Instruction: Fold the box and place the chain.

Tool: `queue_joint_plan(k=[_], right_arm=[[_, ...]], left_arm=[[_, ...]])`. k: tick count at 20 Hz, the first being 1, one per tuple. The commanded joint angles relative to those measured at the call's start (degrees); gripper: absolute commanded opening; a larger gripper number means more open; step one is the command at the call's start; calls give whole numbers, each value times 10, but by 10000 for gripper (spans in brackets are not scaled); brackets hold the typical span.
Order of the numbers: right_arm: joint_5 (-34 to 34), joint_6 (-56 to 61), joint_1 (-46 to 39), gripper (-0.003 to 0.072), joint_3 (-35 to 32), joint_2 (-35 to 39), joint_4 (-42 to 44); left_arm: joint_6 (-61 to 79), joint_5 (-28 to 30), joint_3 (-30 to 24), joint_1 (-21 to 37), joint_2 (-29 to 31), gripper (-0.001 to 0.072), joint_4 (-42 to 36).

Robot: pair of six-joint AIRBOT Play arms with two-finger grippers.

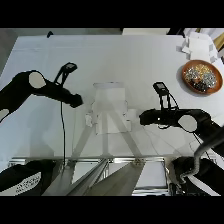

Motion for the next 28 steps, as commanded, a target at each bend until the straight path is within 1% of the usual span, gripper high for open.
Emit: queue_joint_plan(k=[1,2,6,7,9,12,14,16,18,20,21,22,25,26,28], right_arm=[[2,2,1,11,0,0,0],[2,2,1,11,0,1,0],[2,2,1,11,0,0,0],[2,2,1,11,0,0,0],[2,1,1,11,0,0,0],[4,-1,1,11,0,0,0],[4,-1,1,11,0,0,0],[4,-1,1,11,0,1,0],[4,-1,1,11,0,1,0],[6,-1,1,11,0,1,0],[9,0,1,11,0,1,0],[13,-1,1,11,0,1,0],[21,-1,1,11,0,0,0],[22,-1,1,11,0,1,0],[21,-1,1,11,0,1,0]], left_arm=[[217,-20,0,0,-37,517,-265],[228,-20,0,0,-52,517,-278],[276,-45,0,1,-115,521,-288],[292,-47,0,2,-126,543,-305],[316,-42,0,14,-132,543,-345],[320,-37,4,40,-132,540,-354],[323,-54,4,47,-135,535,-351],[337,-83,4,46,-149,534,-356],[339,-112,4,45,-174,533,-359],[339,-126,4,45,-201,532,-360],[340,-127,4,44,-213,525,-366],[353,-129,4,44,-222,503,-378],[384,-129,10,44,-228,454,-410],[384,-130,16,43,-228,451,-410],[384,-136,30,39,-228,400,-404]])
